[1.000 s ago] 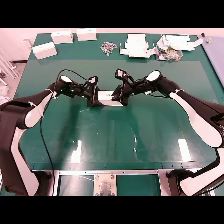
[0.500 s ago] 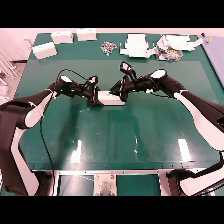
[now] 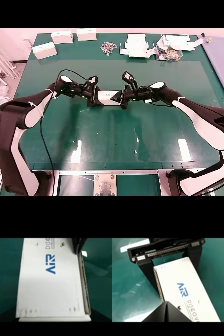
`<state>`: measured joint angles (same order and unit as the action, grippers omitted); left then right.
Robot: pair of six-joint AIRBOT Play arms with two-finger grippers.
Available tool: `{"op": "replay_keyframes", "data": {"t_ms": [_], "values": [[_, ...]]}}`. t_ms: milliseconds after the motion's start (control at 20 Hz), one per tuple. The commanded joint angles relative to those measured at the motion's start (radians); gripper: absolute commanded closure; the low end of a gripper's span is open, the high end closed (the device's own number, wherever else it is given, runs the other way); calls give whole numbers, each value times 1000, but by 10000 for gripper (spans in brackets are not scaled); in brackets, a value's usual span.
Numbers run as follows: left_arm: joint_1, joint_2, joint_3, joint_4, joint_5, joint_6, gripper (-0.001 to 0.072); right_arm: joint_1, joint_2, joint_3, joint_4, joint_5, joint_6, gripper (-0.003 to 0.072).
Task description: Fold the box and place the chain.
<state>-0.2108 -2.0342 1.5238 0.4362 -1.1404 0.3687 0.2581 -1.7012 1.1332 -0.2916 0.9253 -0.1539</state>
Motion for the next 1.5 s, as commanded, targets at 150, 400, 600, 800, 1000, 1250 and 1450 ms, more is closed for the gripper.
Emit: {"op": "replay_keyframes", "data": {"t_ms": [150,400,600,800,1000,1250,1450], "values": [[1,0,0,0,-1,-1,80,5,1,-16,-8,-43,-3,677],[1,0,0,0,-1,-1,80,29,34,-16,-16,-57,6,678],[1,0,0,0,-1,-1,80,27,206,-16,78,-57,-28,677],[1,0,0,0,-1,-1,80,19,412,-34,37,-68,127,678],[1,0,0,0,-1,-1,80,-38,654,-196,-112,-145,333,678],[1,0,0,-26,5,-1,80,-198,908,-462,-208,-151,443,677],[1,0,0,-51,6,-2,81,-326,1014,-595,-208,-151,454,677]]}}
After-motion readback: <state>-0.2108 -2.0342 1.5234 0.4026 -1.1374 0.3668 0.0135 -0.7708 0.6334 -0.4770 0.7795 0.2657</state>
